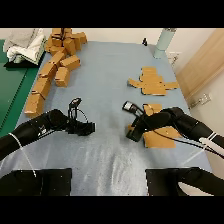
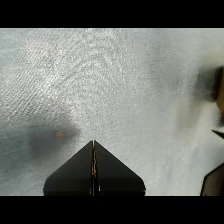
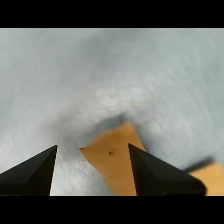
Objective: Fold the box.
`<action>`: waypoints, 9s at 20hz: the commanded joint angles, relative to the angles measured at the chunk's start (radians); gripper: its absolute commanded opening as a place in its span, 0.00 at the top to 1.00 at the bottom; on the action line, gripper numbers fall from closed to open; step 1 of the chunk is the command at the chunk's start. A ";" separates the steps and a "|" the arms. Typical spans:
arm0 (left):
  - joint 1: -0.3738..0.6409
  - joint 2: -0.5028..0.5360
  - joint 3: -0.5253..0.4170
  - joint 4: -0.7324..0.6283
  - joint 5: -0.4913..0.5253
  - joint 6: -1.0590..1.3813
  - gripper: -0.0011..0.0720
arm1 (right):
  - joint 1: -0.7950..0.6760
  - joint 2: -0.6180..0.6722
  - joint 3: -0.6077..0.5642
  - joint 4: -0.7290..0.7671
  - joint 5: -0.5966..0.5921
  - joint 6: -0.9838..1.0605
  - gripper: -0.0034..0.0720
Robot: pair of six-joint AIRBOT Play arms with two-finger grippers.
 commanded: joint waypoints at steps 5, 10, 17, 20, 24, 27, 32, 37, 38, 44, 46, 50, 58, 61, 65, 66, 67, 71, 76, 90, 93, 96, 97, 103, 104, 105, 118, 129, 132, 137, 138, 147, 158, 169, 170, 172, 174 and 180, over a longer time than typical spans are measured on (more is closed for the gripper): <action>0.000 0.000 0.001 -0.005 0.027 0.000 0.97 | -0.037 0.000 0.002 0.028 0.022 0.742 0.02; 0.000 0.000 0.001 -0.007 0.020 0.013 0.96 | -0.106 0.001 0.135 -0.008 -0.049 0.743 0.03; 0.000 0.000 0.001 -0.008 0.017 0.055 0.65 | -0.162 0.002 0.321 0.011 -0.146 0.801 0.08; 0.000 0.000 0.006 -0.033 0.014 0.061 0.12 | -0.180 0.002 0.371 -0.394 -0.294 0.978 0.14; 0.000 0.004 0.057 -0.034 -0.049 0.062 0.12 | -0.402 -0.010 0.386 -0.938 -0.573 0.919 0.37; 0.000 0.004 0.111 -0.040 -0.139 0.062 0.12 | -0.705 -0.040 0.352 -0.803 -0.559 0.734 0.37; 0.000 0.003 0.128 -0.167 -0.175 0.136 0.12 | -1.098 -0.146 0.274 -0.395 -0.419 0.383 0.37; 0.000 0.002 0.128 -0.207 -0.172 0.167 0.12 | -1.180 -0.240 0.274 -0.035 -0.450 0.126 0.37; 0.000 0.002 0.128 -0.207 -0.172 0.167 0.12 | -1.179 -0.252 0.275 -0.014 -0.447 0.113 0.37; 0.000 0.002 0.128 -0.207 -0.178 0.167 0.12 | -1.163 -0.319 0.275 0.003 -0.471 0.099 0.37; 0.000 0.002 0.128 -0.207 -0.175 0.173 0.12 | -1.132 -0.318 0.275 0.017 -0.542 0.098 0.49; 0.000 0.002 0.128 -0.231 -0.177 0.209 0.12 | -1.015 -0.318 0.274 0.128 -0.707 0.111 0.84; 0.002 0.003 0.130 -0.270 -0.220 0.249 0.12 | -0.502 -0.295 0.275 0.510 -0.402 0.174 0.94; 0.002 0.003 0.138 -0.269 -0.253 0.279 0.12 | -0.318 -0.246 0.223 0.493 -0.285 0.261 0.94; 0.004 0.003 0.170 -0.251 -0.290 0.309 0.12 | -0.227 -0.170 0.083 0.418 -0.174 0.352 0.77; 0.012 0.003 0.179 -0.245 -0.305 0.309 0.12 | -0.227 -0.171 0.076 0.410 -0.182 0.357 0.49; 0.023 0.003 0.184 -0.245 -0.318 0.309 0.12 | -0.227 -0.171 0.075 0.406 -0.194 0.363 0.47; 0.089 0.003 0.188 -0.248 -0.330 0.312 0.12 | -0.220 -0.170 0.076 0.397 -0.249 0.383 0.67; 0.110 0.003 0.188 -0.256 -0.306 0.315 0.12 | -0.182 -0.170 0.076 0.378 -0.188 0.357 0.94; 0.369 -0.204 0.210 -0.275 -0.325 0.629 0.12 | 0.061 0.074 -0.092 0.219 0.009 0.324 0.94; 0.367 -0.325 0.229 -0.441 -0.411 0.788 0.12 | 0.061 0.075 -0.092 0.218 0.008 0.324 0.94; 0.367 -0.426 0.253 -0.560 -0.555 0.906 0.14 | 0.061 0.075 -0.092 0.218 0.005 0.324 0.94; 0.367 -0.448 0.259 -0.568 -0.609 0.936 0.33 | 0.061 0.075 -0.092 0.218 0.005 0.324 0.94; 0.369 -0.462 0.265 -0.561 -0.728 0.983 0.42 | 0.061 0.074 -0.092 0.192 0.003 0.329 0.94; 0.369 -0.463 0.265 -0.553 -0.732 0.985 0.42 | 0.061 0.074 -0.092 0.192 0.003 0.329 0.94; 0.369 -0.465 0.265 -0.544 -0.735 0.985 0.54 | 0.061 0.074 -0.092 0.192 0.003 0.329 0.94; 0.365 -0.466 0.265 -0.510 -0.764 1.011 0.97 | 0.061 0.074 -0.092 0.166 0.006 0.332 0.94; 0.097 -0.420 0.439 -0.450 -0.567 1.155 0.97 | -0.111 0.075 0.155 -0.463 -0.120 0.808 0.25; 0.031 -0.418 0.456 -0.443 -0.443 1.242 0.97 | -0.180 0.075 0.247 -0.474 -0.182 0.845 0.36; -0.003 -0.367 0.456 -0.511 -0.251 1.397 0.97 | -0.182 0.064 0.249 -0.405 -0.153 0.858 0.47; -0.003 -0.350 0.455 -0.509 -0.225 1.403 0.97 | -0.182 0.064 0.249 -0.406 -0.140 0.866 0.47; -0.075 -0.362 0.399 -0.446 -0.244 1.476 0.97 | -0.182 0.056 0.248 -0.400 -0.105 0.871 0.47; -0.075 -0.411 0.397 -0.442 -0.271 1.442 0.97 | -0.182 0.029 0.236 -0.371 -0.107 0.871 0.47; -0.050 -0.379 0.406 -0.420 -0.281 1.427 0.97 | -0.182 0.029 0.236 -0.364 -0.170 0.871 0.47; -0.050 -0.378 0.407 -0.420 -0.281 1.426 0.97 | -0.182 0.029 0.236 -0.364 -0.170 0.871 0.47; -0.048 -0.378 0.408 -0.413 -0.280 1.426 0.97 | -0.182 0.029 0.236 -0.364 -0.170 0.871 0.47; -0.048 -0.380 0.408 -0.412 -0.279 1.426 0.97 | -0.182 0.029 0.236 -0.364 -0.170 0.871 0.47; -0.050 -0.394 0.408 -0.405 -0.273 1.427 0.97 | -0.182 0.029 0.236 -0.365 -0.169 0.870 0.47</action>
